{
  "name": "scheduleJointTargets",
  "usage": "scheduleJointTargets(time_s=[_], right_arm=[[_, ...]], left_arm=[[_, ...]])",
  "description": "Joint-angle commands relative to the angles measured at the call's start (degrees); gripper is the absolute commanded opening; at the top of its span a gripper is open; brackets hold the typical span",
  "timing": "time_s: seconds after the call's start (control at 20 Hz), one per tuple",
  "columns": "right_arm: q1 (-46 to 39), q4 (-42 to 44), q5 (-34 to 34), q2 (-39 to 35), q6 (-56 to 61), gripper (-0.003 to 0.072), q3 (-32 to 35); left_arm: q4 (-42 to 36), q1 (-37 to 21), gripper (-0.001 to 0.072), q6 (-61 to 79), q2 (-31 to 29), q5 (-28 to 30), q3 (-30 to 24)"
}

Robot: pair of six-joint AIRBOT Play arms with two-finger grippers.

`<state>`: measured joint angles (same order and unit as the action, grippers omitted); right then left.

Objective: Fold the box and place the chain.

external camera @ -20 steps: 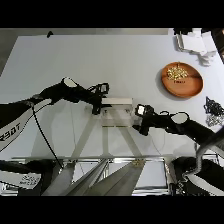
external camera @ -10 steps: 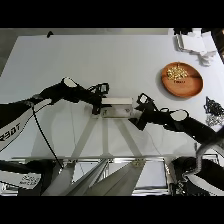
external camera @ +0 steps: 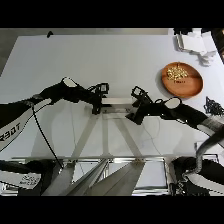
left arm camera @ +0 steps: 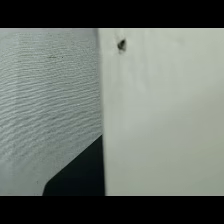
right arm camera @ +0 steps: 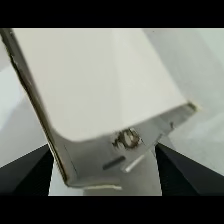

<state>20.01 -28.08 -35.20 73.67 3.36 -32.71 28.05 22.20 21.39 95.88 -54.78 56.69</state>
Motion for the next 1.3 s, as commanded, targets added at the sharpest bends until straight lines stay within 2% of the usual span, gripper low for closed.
scheduleJointTargets(time_s=[0.0, 0.1, 0.35, 0.55, 0.75, 1.15, 1.25], right_arm=[[-2.91, -10.32, -6.14, 1.42, 3.93, 0.0669, -3.37], [-4.35, -9.22, -7.48, 1.44, -0.61, 0.0669, -4.17], [-5.99, 0.02, -10.60, 3.50, -17.64, 0.0686, -4.87], [-5.99, 0.55, -11.13, 7.08, -18.69, 0.0687, -6.88], [-5.97, 1.46, -16.74, 8.57, -26.23, 0.0685, -7.39], [-5.97, 3.89, -16.96, 13.64, -26.58, 0.0665, -7.39], [-5.97, 6.43, -18.16, 14.10, -31.26, 0.0665, -7.39]], left_arm=[[0.02, 0.04, 0.0006, 0.04, 0.02, -0.09, -0.02], [0.02, 0.04, 0.0006, 0.04, 0.02, -0.09, -0.02], [0.02, 0.04, 0.0006, 0.04, 0.02, -0.11, -0.02], [0.02, 0.04, 0.0006, 0.04, 0.02, -0.09, -0.02], [0.02, 0.04, 0.0006, 0.04, 0.02, -0.09, -0.02], [0.02, 0.04, 0.0006, 0.04, 0.02, -0.09, -0.02], [0.02, 0.04, 0.0006, 0.04, 0.02, -0.09, -0.02]])
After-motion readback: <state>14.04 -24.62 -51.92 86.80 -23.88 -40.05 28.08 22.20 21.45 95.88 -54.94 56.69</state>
